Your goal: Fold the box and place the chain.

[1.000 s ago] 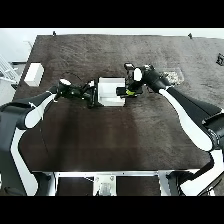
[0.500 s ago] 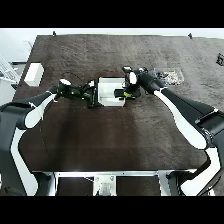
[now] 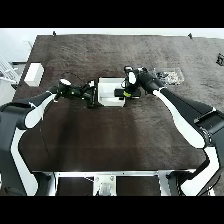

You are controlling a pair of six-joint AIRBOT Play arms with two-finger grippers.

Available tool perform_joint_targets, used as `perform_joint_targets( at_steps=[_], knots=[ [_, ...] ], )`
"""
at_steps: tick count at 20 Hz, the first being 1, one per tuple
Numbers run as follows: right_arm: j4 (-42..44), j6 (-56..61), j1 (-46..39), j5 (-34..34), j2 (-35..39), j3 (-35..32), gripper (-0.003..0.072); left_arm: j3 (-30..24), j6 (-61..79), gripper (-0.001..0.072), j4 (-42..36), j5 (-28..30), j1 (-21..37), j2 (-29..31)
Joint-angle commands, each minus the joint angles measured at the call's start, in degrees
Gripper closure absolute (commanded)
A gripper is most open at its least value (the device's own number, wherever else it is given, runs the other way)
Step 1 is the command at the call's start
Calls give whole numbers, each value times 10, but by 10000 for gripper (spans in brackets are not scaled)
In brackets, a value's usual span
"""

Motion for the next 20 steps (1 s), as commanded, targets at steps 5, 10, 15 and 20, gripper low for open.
perform_joint_targets(
  at_steps=[5,10,15,20],
  knots=[
    [0,9,-1,66,-31,66,428,0,0,355,0,0,1,0],
    [5,14,-1,67,-35,73,438,0,0,355,0,0,0,0],
    [15,15,-8,95,-54,93,494,0,0,355,0,0,1,0],
    [26,15,-8,97,-56,93,614,0,0,356,0,0,1,0]
  ],
)
